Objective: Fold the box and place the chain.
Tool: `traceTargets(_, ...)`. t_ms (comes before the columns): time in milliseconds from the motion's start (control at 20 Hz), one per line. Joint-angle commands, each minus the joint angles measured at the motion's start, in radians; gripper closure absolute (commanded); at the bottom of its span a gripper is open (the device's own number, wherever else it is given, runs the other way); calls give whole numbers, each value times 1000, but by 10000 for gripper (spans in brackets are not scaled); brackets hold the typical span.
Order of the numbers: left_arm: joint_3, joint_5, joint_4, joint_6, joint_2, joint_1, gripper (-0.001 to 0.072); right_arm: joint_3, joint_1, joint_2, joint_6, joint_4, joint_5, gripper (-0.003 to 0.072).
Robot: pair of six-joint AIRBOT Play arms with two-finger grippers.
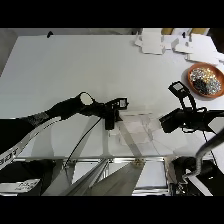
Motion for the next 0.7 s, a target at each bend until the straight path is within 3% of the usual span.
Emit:
traceTargets(0, -1, -2, 2, 1, -1, -1, 702, 1, 1, 1, -5, 0, -2, 389)
traceTargets(350, 42, -61, 100, 38, 5, -1, 707, 1, 1, 1, -11, 0, -3, 389)
traceTargets(650, 44, -72, 101, 90, 4, -1, 706, 1, 1, 1, -11, 1, -2, 389)
